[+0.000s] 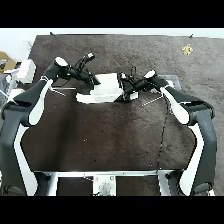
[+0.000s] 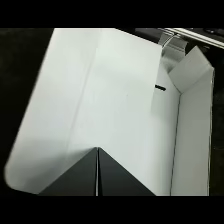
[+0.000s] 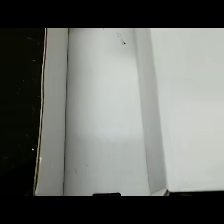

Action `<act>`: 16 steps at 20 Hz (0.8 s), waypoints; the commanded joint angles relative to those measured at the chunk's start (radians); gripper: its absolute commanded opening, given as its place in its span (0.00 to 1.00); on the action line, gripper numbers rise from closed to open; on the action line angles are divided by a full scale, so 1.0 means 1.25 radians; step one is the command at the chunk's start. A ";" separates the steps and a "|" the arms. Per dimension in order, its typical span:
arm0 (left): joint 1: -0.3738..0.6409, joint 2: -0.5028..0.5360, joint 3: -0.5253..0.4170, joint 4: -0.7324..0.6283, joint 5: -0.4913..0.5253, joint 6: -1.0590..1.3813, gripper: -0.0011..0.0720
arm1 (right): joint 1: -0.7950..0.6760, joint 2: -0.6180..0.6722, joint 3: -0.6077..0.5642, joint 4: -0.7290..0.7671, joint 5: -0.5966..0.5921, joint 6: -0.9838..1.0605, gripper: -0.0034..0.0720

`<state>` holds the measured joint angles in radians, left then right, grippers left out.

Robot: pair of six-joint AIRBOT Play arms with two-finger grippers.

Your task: Fold the box and place the chain.

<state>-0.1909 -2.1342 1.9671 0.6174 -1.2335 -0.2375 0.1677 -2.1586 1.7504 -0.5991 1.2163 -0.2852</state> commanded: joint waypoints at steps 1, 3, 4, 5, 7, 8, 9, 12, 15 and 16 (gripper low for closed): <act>0.024 0.009 0.076 -0.008 -0.081 -0.029 0.03 | 0.000 -0.001 0.000 0.001 0.000 0.001 0.64; 0.045 0.042 0.076 -0.002 -0.102 -0.037 0.03 | 0.000 -0.001 0.000 0.001 -0.001 0.001 0.64; 0.055 0.061 0.076 0.005 -0.114 -0.037 0.03 | 0.000 -0.001 0.000 0.001 -0.001 0.001 0.64; 0.063 0.077 0.074 0.014 -0.128 -0.037 0.03 | 0.000 -0.001 0.000 0.001 -0.001 0.001 0.64; 0.074 0.091 0.070 0.039 -0.180 -0.034 0.03 | 0.000 -0.001 0.000 0.001 -0.001 0.001 0.64; 0.074 0.090 0.068 0.067 -0.217 -0.031 0.11 | 0.000 -0.001 0.000 0.001 -0.001 0.001 0.64; 0.069 0.091 0.048 0.102 -0.236 -0.007 0.60 | 0.001 -0.001 0.000 0.001 0.000 0.001 0.64; 0.051 0.091 -0.032 0.194 -0.194 0.061 0.99 | 0.001 -0.001 0.000 0.001 -0.001 0.001 0.64; 0.047 0.091 -0.115 0.211 -0.094 0.136 0.99 | 0.001 -0.001 0.000 0.001 -0.001 0.001 0.64; 0.047 0.091 -0.135 0.211 -0.078 0.156 0.99 | 0.001 -0.001 0.000 0.001 -0.001 0.001 0.64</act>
